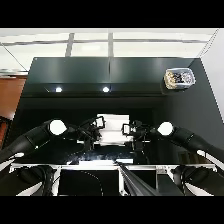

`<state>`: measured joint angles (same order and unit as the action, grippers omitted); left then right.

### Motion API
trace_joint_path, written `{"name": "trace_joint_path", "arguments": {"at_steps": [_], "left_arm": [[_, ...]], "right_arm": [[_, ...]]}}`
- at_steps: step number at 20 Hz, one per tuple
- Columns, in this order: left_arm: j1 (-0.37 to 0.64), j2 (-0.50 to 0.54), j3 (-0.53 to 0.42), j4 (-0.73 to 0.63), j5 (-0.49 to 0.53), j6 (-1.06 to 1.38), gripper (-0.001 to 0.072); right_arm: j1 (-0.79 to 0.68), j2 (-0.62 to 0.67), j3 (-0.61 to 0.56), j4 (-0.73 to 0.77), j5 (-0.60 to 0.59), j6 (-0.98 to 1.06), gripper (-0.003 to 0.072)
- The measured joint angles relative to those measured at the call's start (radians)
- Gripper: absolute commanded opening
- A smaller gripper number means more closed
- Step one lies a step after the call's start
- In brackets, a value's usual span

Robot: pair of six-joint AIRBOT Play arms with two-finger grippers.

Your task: Fold the box and place the chain.

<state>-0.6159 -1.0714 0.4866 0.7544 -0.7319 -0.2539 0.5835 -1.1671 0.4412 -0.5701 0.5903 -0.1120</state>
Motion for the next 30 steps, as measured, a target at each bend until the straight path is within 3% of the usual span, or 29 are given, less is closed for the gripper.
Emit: {"name": "trace_joint_path", "arguments": {"at_steps": [2,3,4,5,6,7,8,9,10,12,13,14,17,21,24,28,30], "left_arm": [[-0.008,-0.003,0.0,-0.005,0.0,0.0,0.0131],[-0.011,-0.004,0.0,-0.007,0.001,0.0,0.0163],[-0.014,-0.005,0.0,-0.008,0.002,0.0,0.0303],[-0.015,-0.005,0.0,-0.008,0.007,0.0,0.0359],[-0.016,-0.005,0.0,-0.008,0.01,0.0,0.0356],[-0.017,-0.005,0.0,-0.008,0.011,0.0,0.032],[-0.018,-0.005,0.0,-0.008,0.011,0.0,0.0182],[-0.019,-0.006,0.0,-0.007,0.011,0.0,0.0201],[-0.019,-0.006,0.0,-0.007,0.011,0.001,0.0287],[-0.021,-0.006,0.0,-0.008,0.014,0.0,0.0282],[-0.023,-0.005,0.0,-0.008,0.014,0.0,0.0115],[-0.023,-0.004,0.0,-0.007,0.014,0.0,0.0025],[0.005,0.031,0.008,0.043,-0.021,-0.028,0.0024],[0.175,0.167,0.013,0.18,-0.113,-0.174,0.0026],[0.4,0.272,0.014,0.245,-0.184,-0.372,0.0026],[0.672,0.308,-0.001,0.244,-0.252,-0.697,0.0026],[0.746,0.286,-0.023,0.219,-0.296,-0.858,0.0027]], "right_arm": [[0.0,0.0,0.0,0.0,0.0,0.0,0.0437],[0.0,0.0,0.0,0.0,0.0,0.0,0.0437],[0.0,0.0,0.0,0.0,0.0,0.0,0.0437],[0.0,0.0,0.0,0.0,0.0,0.0,0.0437],[0.0,0.0,0.0,0.0,0.0,0.0,0.0436],[0.0,0.0,0.0,0.0,0.0,0.0,0.0437],[0.0,0.0,0.0,0.0,0.0,0.0,0.0437],[0.0,0.0,0.0,0.0,0.0,0.0,0.0437],[0.0,0.0,0.0,0.0,0.0,0.0,0.0437],[0.0,0.0,0.0,0.0,0.0,0.0,0.0436],[0.0,0.0,0.0,0.0,0.0,0.0,0.0437],[0.0,0.0,0.0,0.0,0.0,0.0,0.0437],[0.0,0.0,0.0,0.0,0.0,0.0,0.0436],[0.0,0.0,0.0,0.001,0.0,0.001,0.0437],[0.0,0.0,0.0,0.001,0.0,0.002,0.0437],[0.0,0.0,0.0,0.001,-0.001,0.003,0.0437],[0.0,0.0,0.0,0.001,-0.001,0.003,0.0437]]}}
